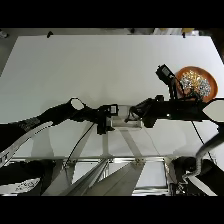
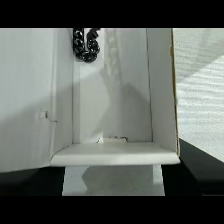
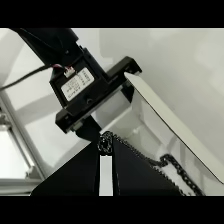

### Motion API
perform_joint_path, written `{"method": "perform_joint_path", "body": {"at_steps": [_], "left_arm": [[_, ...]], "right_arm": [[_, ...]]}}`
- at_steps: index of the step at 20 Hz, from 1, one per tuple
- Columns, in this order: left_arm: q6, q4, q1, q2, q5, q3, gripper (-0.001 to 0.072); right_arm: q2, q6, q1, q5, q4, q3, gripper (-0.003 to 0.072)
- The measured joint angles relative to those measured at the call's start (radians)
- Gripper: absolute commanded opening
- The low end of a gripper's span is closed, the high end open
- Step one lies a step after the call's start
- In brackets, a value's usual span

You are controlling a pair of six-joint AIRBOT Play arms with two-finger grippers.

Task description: Fold the box and place the chain.

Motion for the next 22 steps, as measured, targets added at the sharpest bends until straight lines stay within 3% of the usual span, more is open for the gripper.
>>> {"method": "perform_joint_path", "body": {"at_steps": [7,11,16,20,22], "left_arm": [[0.0,0.0,0.0,0.0,0.0,0.0,0.0362],[0.0,0.0,0.0,0.0,0.0,0.0,0.0362],[0.0,0.0,0.0,0.0,0.0,0.0,0.0362],[0.0,0.0,0.0,0.0,0.0,0.0,0.0362],[0.0,0.0,0.0,0.0,0.0,0.0,0.0362]], "right_arm": [[-0.01,-0.025,0.0,-0.033,0.042,-0.011,0.002],[-0.093,-0.04,0.012,-0.039,0.012,-0.034,0.0023],[-0.241,-0.075,0.099,-0.076,0.002,-0.044,0.02],[-0.262,-0.085,0.115,-0.095,-0.018,-0.029,0.0184],[-0.241,-0.087,0.089,-0.048,-0.064,0.006,0.0094]]}}
